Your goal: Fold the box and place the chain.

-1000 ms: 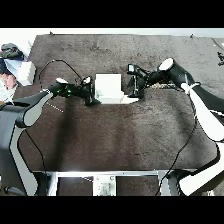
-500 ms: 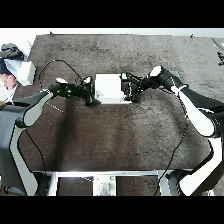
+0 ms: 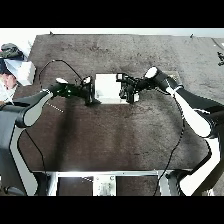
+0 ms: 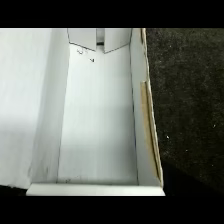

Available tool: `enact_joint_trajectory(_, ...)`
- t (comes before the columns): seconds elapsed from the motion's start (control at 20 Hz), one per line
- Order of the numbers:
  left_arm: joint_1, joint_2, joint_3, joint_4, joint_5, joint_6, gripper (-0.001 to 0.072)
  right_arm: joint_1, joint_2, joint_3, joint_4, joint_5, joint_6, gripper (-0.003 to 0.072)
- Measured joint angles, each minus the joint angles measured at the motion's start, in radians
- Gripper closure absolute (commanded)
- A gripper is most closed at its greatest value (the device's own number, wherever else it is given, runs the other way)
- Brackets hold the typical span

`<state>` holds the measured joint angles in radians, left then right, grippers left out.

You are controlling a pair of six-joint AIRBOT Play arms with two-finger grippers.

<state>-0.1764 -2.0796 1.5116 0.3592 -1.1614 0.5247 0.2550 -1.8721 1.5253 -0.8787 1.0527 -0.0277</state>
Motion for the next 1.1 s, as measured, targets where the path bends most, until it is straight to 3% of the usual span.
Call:
enact_joint_trajectory(0.4,0.001,0.000,0.000,0.000,0.000,0.000,0.0294,0.025,-0.006,0.000,0.019,-0.041,-0.002,0.0567)
enact_joint_trajectory(0.45,0.001,0.000,0.000,0.000,0.000,0.000,0.0293,0.026,-0.010,0.000,0.021,-0.041,-0.002,0.0370)
enact_joint_trajectory(0.5,0.001,0.000,0.000,0.000,0.000,0.000,0.0294,0.026,-0.014,0.000,0.023,-0.042,-0.002,0.0307)
enact_joint_trajectory(0.65,0.001,0.000,0.000,0.000,0.000,0.000,0.0294,0.026,-0.023,0.000,0.025,-0.048,-0.002,0.0304)
enact_joint_trajectory(0.7,0.001,0.000,0.000,-0.001,0.000,0.000,0.0293,0.026,-0.024,0.000,0.025,-0.048,-0.002,0.0236)
enact_joint_trajectory(0.75,0.001,0.000,0.000,-0.001,0.000,0.000,0.0294,0.026,-0.025,0.000,0.025,-0.048,-0.002,0.0053)
enact_joint_trajectory(0.8,0.001,0.000,0.000,0.000,-0.001,0.002,0.0294,0.027,-0.026,0.000,0.024,-0.050,-0.006,0.0033)
enact_joint_trajectory(0.95,0.001,0.000,0.000,0.000,-0.001,0.002,0.0293,0.026,-0.027,0.000,0.024,-0.049,-0.006,0.0063)
enact_joint_trajectory(1.0,0.001,0.000,0.000,0.000,-0.001,0.001,0.0294,0.026,-0.027,0.000,0.023,-0.049,-0.006,0.0246)
enact_joint_trajectory(1.1,0.001,0.000,0.000,0.000,0.000,-0.002,0.0293,0.027,-0.029,-0.001,0.019,-0.047,-0.005,0.0453)
